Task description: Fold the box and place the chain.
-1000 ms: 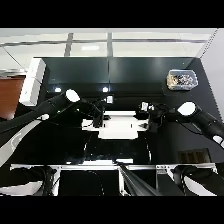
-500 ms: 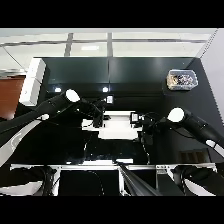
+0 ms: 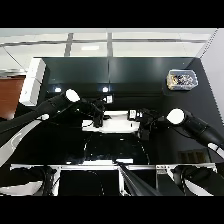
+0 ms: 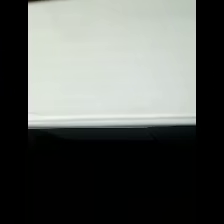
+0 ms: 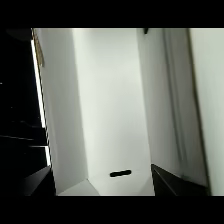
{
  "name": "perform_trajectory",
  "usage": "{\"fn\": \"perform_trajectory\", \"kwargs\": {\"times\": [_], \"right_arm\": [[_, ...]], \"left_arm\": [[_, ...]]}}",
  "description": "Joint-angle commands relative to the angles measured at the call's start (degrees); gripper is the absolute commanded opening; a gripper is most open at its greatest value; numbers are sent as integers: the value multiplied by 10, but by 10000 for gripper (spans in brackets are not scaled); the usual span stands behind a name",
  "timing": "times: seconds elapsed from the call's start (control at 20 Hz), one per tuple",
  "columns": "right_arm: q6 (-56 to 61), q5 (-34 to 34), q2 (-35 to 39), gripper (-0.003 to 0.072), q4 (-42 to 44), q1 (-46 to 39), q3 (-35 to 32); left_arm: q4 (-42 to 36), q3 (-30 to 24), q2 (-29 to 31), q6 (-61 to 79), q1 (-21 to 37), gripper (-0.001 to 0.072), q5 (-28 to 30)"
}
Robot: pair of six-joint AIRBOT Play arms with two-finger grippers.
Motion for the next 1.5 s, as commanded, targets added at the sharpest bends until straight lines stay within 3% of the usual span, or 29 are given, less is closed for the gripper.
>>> {"fn": "perform_trajectory", "kwargs": {"times": [0.0,0.6,0.85,1.15,1.45], "right_arm": [[-8,-29,12,706,-22,-10,3],[-72,-21,10,706,51,-52,3],[-134,32,-47,706,137,-52,2],[-210,29,-100,706,159,-53,2],[-266,32,-108,706,169,-89,-3]], "left_arm": [[-9,0,-3,-6,0,25,0],[-12,0,-7,-6,0,25,-1],[-12,0,-7,-6,0,25,0],[-11,0,-7,-6,0,26,0],[-12,0,-7,-6,0,25,0]]}}
